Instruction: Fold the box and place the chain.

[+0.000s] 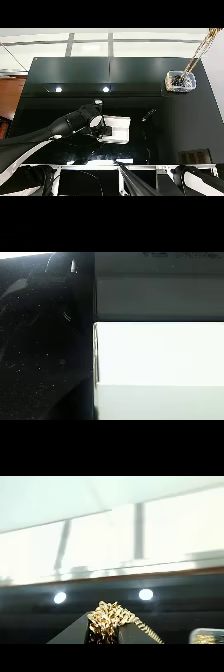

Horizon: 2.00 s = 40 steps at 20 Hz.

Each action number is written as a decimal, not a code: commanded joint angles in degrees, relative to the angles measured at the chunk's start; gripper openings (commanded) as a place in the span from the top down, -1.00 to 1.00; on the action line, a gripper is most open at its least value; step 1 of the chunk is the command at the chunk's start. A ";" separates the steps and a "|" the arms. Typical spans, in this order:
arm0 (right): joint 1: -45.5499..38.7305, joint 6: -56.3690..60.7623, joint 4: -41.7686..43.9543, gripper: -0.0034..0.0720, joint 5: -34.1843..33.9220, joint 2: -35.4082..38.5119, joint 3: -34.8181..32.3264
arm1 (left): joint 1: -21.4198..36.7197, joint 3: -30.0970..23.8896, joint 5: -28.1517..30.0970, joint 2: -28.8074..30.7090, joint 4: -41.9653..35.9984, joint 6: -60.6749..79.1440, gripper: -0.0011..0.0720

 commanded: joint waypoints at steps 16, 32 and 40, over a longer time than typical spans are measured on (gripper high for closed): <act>39.50 -11.89 3.48 0.88 17.38 8.44 -22.47 | 0.02 0.04 0.02 0.04 0.00 0.00 0.90; 31.82 -12.46 3.54 0.88 17.33 12.09 -28.11 | 0.02 0.04 0.00 0.04 0.00 0.00 0.90; 31.82 -12.55 11.41 0.88 18.25 12.55 -28.11 | 0.02 0.04 0.00 0.04 0.00 0.00 0.90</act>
